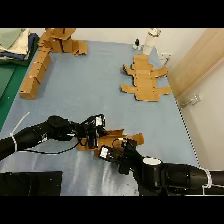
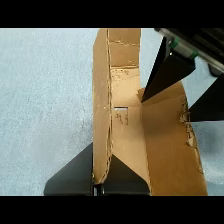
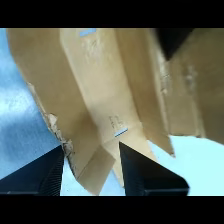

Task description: Fold the box.

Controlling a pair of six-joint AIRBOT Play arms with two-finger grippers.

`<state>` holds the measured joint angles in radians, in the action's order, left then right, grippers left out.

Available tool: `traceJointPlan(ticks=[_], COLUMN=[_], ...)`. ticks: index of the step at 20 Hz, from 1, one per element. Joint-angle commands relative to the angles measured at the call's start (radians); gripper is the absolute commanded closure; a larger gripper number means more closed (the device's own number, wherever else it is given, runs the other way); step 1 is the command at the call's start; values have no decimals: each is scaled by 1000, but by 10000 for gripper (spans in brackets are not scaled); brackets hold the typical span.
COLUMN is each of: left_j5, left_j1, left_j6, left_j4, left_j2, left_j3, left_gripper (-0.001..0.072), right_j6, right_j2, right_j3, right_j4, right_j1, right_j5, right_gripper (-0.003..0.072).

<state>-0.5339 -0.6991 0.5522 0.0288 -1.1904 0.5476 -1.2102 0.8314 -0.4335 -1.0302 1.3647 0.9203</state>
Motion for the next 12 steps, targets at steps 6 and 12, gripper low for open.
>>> traceJointPlan(ticks=[6, 12], left_j5=[0, 0], left_j1=[0, 0], left_j6=[0, 0], left_j4=[0, 0], left_j2=[0, 0], left_j3=[0, 0], left_gripper=[697, 697], right_j6=[12, -61], right_j2=[-35, -67], right_j3=[-5, -3], right_j4=[74, 72], right_j1=[-45, -119], right_j5=[8, 12], right_gripper=[-34, -34])
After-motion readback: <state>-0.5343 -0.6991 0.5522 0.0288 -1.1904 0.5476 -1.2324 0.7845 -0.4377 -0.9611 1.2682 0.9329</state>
